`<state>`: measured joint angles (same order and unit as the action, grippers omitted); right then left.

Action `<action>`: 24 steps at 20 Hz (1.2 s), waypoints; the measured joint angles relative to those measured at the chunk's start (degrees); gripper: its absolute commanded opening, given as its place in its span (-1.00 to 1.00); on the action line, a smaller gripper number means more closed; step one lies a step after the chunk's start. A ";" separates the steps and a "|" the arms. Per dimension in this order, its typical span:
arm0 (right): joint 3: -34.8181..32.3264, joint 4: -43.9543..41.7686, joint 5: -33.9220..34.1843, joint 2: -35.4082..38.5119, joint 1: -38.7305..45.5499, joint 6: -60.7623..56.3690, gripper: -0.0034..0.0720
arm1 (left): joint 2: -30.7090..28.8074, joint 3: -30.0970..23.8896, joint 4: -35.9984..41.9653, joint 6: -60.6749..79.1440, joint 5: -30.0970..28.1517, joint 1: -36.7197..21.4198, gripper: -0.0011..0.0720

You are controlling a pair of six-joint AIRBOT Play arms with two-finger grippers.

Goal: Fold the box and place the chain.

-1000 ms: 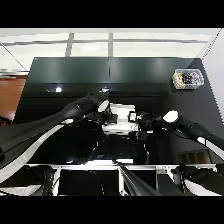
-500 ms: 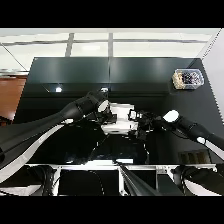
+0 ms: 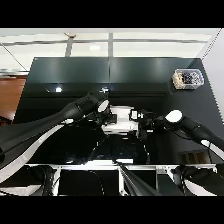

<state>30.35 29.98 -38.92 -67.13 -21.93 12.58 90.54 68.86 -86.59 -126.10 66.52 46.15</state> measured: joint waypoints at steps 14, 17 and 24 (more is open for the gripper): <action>0.07 13.57 -5.16 3.96 1.90 -4.20 0.50 | 0.00 0.00 -0.35 0.09 0.02 0.07 -0.90; 0.07 12.57 -5.40 3.50 1.92 -4.02 -0.08 | 0.00 0.00 -0.35 0.07 0.00 0.07 -0.90; 0.07 4.63 -5.55 1.97 1.84 -3.96 -0.45 | 0.00 0.00 -0.35 -0.07 0.00 0.07 -0.90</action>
